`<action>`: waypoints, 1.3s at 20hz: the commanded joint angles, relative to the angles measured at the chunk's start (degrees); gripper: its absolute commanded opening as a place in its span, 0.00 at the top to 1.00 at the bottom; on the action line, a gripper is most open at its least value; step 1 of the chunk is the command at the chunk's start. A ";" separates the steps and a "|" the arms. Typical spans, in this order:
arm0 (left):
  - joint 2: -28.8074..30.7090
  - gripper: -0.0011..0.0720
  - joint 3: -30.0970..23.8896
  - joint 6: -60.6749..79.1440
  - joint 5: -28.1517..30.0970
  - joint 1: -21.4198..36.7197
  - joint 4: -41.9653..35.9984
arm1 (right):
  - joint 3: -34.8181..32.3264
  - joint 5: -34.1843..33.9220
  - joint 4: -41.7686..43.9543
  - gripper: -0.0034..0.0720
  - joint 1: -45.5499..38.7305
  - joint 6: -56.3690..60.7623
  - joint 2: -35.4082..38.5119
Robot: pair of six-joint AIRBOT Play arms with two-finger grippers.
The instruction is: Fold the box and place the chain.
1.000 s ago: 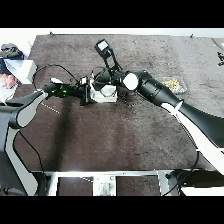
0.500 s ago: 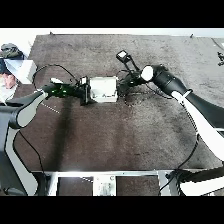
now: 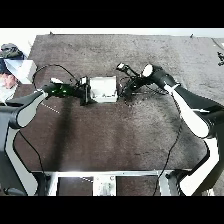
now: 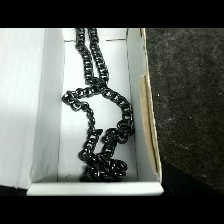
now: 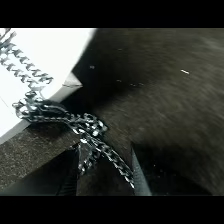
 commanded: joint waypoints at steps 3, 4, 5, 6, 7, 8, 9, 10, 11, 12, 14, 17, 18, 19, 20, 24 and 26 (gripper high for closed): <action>0.00 0.70 -0.02 0.00 0.04 0.04 0.02 | 1.44 1.57 2.62 0.45 -0.20 -5.44 -3.41; 0.00 0.71 -0.02 0.00 0.04 0.04 0.02 | 1.44 1.36 2.62 0.45 -0.17 -5.60 -3.80; 0.00 0.70 -0.02 0.00 0.02 0.04 0.02 | 1.44 1.44 2.62 0.45 -0.11 -5.86 -4.07; 0.00 0.70 -0.02 0.00 0.04 0.04 0.02 | 1.44 1.62 2.62 0.45 0.00 -6.34 -4.31; 0.00 0.70 -0.02 0.00 0.04 0.04 0.02 | 1.44 2.05 2.58 0.49 0.02 -6.86 -4.39; 0.00 0.71 -0.02 0.00 0.04 0.04 0.02 | 1.44 2.10 2.25 0.68 0.02 -6.86 -4.33; 0.00 0.71 -0.02 0.00 0.04 0.04 0.02 | 1.44 2.23 2.12 0.83 0.02 -7.17 -4.04; 0.00 0.71 -0.02 0.00 0.02 0.04 0.02 | 1.44 3.02 2.25 0.94 0.02 -8.81 -3.41; 0.00 0.71 -0.02 0.00 0.02 0.04 0.02 | 1.44 3.87 2.93 0.95 0.11 -10.05 -2.38; 0.00 0.70 -0.02 0.00 0.02 0.04 0.02 | 1.44 4.72 4.63 0.97 0.11 -10.97 -0.79; 0.00 0.70 -0.02 0.00 0.02 0.04 0.02 | 1.44 4.96 8.02 0.97 0.11 -11.15 3.17; 0.00 0.71 -0.02 0.00 0.02 0.04 0.02 | 1.44 4.87 11.21 0.97 0.92 -11.32 9.18; 0.00 0.70 -0.02 0.00 0.02 0.04 0.02 | 1.44 4.85 11.19 0.97 1.66 -11.32 10.64; 0.00 0.70 -0.02 0.00 0.02 0.04 0.02 | 1.44 4.81 11.21 0.98 2.56 -11.32 11.89; 0.00 0.71 -0.02 0.00 0.02 0.04 0.02 | 1.44 4.59 11.19 0.98 3.67 -11.34 12.96; 0.00 0.70 -0.02 0.00 0.02 0.04 0.02 | 1.42 -2.84 11.15 0.98 8.44 -11.32 14.95; 0.00 0.71 -0.02 0.00 0.02 0.04 0.02 | 1.42 -7.19 9.68 0.98 11.19 -11.32 13.90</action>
